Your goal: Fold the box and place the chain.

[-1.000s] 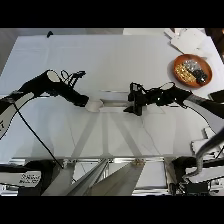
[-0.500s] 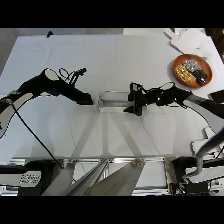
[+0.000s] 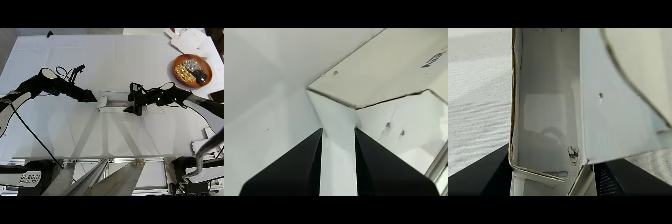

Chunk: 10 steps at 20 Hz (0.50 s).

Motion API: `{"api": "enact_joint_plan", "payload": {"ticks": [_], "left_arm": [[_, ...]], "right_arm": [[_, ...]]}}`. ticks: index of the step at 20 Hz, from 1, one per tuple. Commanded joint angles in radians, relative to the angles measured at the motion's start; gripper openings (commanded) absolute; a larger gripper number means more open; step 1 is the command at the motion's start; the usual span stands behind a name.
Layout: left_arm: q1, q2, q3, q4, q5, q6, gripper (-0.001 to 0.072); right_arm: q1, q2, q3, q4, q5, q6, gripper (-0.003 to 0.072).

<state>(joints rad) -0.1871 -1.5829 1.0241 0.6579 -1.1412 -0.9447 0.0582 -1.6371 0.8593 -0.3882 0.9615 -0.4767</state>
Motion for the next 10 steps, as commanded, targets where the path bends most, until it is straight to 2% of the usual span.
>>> {"api": "enact_joint_plan", "payload": {"ticks": [1,3,4,5,6,8,10], "left_arm": [[0.002,-0.003,0.000,-0.040,-0.012,0.033,0.0237],[0.002,-0.003,0.000,-0.044,-0.018,0.040,0.0239],[0.001,-0.004,0.000,-0.047,-0.017,0.040,0.0308],[0.001,-0.004,0.000,-0.051,-0.013,0.040,0.0408],[0.000,-0.004,0.000,-0.052,-0.006,0.039,0.0456],[-0.002,-0.005,-0.001,-0.053,-0.003,0.035,0.0458],[-0.003,-0.009,-0.001,-0.052,-0.015,0.031,0.0531]], "right_arm": [[0.000,0.000,0.001,0.000,0.000,0.000,0.0411],[0.000,0.000,0.001,0.000,0.000,0.000,0.0411],[0.000,0.000,0.001,0.000,0.000,0.000,0.0411],[0.000,0.000,0.001,0.000,0.000,0.000,0.0411],[0.000,0.000,0.001,0.000,0.000,0.000,0.0411],[0.000,0.000,0.001,0.000,0.000,0.000,0.0411],[0.000,0.000,0.001,0.000,0.000,0.000,0.0411]]}}
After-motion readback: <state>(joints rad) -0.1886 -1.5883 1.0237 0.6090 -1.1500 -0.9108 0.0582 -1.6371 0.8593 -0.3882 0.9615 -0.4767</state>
